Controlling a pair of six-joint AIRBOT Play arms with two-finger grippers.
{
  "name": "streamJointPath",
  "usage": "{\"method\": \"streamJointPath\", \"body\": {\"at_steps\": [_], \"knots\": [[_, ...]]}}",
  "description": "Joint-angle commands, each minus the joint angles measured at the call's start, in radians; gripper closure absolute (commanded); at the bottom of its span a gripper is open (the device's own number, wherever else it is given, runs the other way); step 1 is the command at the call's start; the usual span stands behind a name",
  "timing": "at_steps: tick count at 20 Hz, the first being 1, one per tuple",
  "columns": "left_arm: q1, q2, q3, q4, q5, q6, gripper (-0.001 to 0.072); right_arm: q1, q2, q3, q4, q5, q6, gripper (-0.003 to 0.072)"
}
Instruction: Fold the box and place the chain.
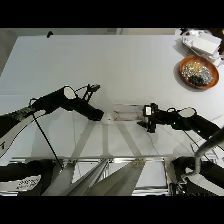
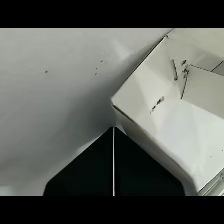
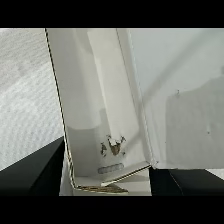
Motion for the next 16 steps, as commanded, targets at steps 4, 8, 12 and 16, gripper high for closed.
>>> {"method": "streamJointPath", "body": {"at_steps": [4, 8, 12, 16], "knots": [[-0.022, 0.016, 0.000, -0.088, 0.011, 0.026, 0.0706, 0.000, 0.001, 0.000, 0.000, 0.000, 0.000, 0.0290], [-0.025, 0.069, 0.000, -0.096, 0.028, 0.026, 0.0704, 0.000, 0.001, 0.000, 0.000, 0.000, 0.000, 0.0290], [-0.071, 0.081, 0.003, -0.164, 0.054, 0.089, 0.0605, 0.000, 0.001, 0.000, 0.000, 0.000, 0.000, 0.0290], [-0.099, 0.082, 0.025, -0.190, 0.074, 0.097, 0.0591, 0.000, 0.001, 0.000, 0.000, 0.000, 0.000, 0.0290]]}}
